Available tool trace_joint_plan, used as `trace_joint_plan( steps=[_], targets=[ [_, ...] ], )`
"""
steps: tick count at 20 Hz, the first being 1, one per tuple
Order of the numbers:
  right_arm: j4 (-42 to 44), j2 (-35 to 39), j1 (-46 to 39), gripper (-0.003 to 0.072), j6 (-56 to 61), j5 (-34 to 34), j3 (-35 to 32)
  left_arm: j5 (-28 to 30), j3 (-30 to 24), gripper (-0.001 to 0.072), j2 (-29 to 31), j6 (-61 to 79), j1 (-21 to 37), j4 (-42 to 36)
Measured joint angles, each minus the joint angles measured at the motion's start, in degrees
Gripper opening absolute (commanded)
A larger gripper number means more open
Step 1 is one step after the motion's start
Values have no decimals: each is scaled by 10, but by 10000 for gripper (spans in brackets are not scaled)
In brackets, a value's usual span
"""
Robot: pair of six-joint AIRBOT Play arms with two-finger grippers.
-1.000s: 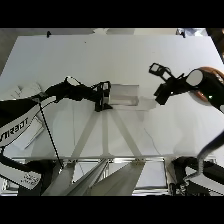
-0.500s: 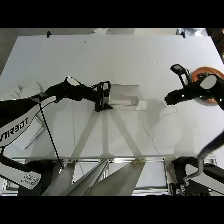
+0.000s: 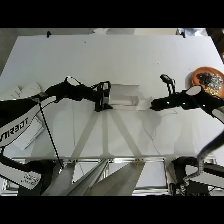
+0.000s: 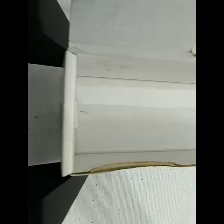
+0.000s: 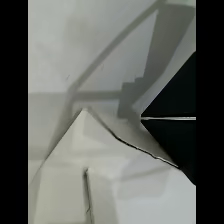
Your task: Fold the box and place the chain.
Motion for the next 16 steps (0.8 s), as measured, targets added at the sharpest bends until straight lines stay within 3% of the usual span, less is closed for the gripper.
trace_joint_plan(
  steps=[2, 4, 5, 16],
  targets=[
    [48, -7, 6, 16, -24, 1, -2, 0, 0, 17, 0, 0, 0, 0],
    [83, -11, 10, 154, -38, 6, -2, 0, 0, 17, 0, 0, 0, 0],
    [95, -12, 11, 186, -43, 9, -2, 0, 0, 17, 0, 0, 0, 0],
    [169, 12, 10, 186, -83, 37, -2, 0, 0, 17, 0, 0, 0, 0]
  ],
)
